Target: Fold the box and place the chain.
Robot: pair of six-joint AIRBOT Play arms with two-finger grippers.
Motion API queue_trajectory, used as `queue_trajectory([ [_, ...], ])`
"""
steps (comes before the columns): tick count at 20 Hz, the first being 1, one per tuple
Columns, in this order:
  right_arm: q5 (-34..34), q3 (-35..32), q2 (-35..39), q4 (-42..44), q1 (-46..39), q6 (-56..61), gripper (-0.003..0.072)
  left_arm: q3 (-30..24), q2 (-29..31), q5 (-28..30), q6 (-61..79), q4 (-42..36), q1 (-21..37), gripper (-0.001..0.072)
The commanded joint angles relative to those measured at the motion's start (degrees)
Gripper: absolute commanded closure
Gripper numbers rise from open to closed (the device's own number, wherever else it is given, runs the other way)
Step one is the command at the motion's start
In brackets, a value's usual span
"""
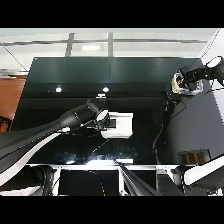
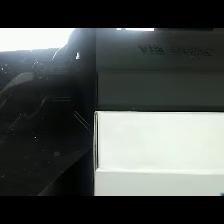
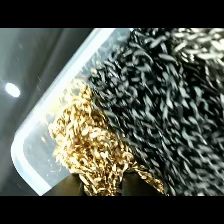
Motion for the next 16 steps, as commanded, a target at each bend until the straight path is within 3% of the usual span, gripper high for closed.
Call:
queue_trajectory([
  [1, 1.8, 0.0, 2.5, 0.4, -0.6, -8.2, 0.0676, 0.0, 0.0, 0.0, 0.1, 0.0, 0.1, 0.0682],
  [4, 4.8, 0.1, 7.3, 0.3, -0.9, -20.5, 0.0677, 0.0, 0.0, 0.0, 0.1, 0.0, 0.1, 0.0682],
  [9, 5.1, 0.9, 17.0, 0.6, -2.1, -25.9, 0.0678, 0.0, 0.0, 0.0, 0.1, 0.0, 0.1, 0.0682],
  [16, 4.6, 10.8, 24.1, 3.8, -3.1, -31.3, 0.0678, 0.0, 0.0, 0.0, 0.1, 0.0, 0.1, 0.0682],
])
